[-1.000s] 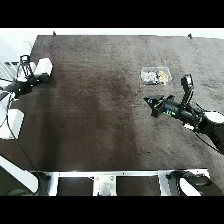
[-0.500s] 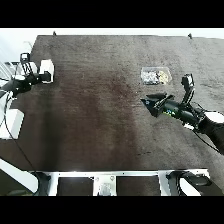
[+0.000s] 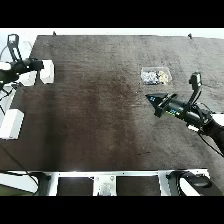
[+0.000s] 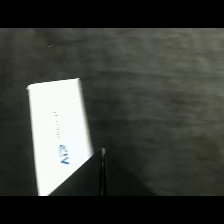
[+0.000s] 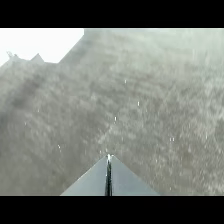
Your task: Fold the box and place the chain.
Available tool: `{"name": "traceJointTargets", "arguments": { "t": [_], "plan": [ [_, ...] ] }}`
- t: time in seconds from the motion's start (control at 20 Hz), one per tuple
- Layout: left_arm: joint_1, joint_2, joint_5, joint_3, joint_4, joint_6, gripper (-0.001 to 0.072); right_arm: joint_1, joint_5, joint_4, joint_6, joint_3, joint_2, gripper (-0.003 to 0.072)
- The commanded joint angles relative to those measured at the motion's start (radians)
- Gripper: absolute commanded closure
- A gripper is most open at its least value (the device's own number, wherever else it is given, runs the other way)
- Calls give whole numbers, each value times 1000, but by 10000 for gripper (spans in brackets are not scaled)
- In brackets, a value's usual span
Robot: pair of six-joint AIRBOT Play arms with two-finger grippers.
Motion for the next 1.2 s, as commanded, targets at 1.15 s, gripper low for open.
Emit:
{"name": "traceJointTargets", "arguments": {
  "t": [1.15],
  "plan": [
    [-301, 1442, 193, -1222, -307, 399, 692, -3, -423, -248, 41, -319, 627, 682]
  ]
}}
